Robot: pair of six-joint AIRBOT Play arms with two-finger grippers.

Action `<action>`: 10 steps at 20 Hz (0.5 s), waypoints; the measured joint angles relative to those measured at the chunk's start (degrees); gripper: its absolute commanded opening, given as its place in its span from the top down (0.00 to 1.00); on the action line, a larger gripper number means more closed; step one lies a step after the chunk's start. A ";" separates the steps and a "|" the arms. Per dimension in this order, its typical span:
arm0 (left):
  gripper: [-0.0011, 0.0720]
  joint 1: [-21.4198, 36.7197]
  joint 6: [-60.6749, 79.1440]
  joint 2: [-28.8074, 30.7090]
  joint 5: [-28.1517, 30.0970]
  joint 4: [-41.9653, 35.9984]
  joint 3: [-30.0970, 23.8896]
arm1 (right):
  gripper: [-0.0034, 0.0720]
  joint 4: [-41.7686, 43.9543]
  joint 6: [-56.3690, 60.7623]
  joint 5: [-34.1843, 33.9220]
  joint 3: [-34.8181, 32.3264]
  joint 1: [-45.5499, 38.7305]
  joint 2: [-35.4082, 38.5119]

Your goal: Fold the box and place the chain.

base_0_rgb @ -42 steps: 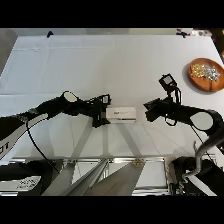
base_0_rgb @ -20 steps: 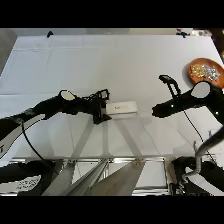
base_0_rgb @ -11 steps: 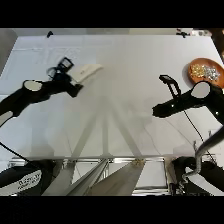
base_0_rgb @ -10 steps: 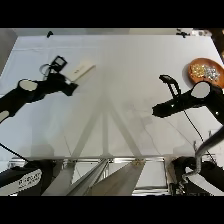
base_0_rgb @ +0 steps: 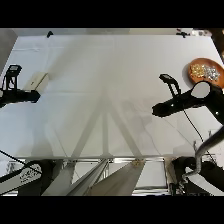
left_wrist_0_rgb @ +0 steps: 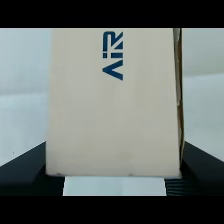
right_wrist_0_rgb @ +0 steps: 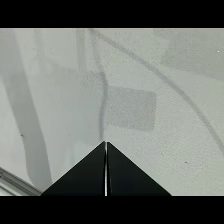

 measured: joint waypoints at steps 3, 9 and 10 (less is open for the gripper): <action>0.03 1.46 -1.70 0.13 -3.37 1.55 0.00 | 0.94 0.02 0.00 -0.02 0.00 0.00 0.00; 0.03 2.23 -2.73 3.04 -7.43 2.38 0.00 | 0.94 0.07 0.00 -0.04 0.00 0.00 0.00; 0.03 2.27 -2.78 4.00 -7.61 2.32 0.00 | 0.94 0.07 -0.02 -0.04 0.00 -0.02 0.00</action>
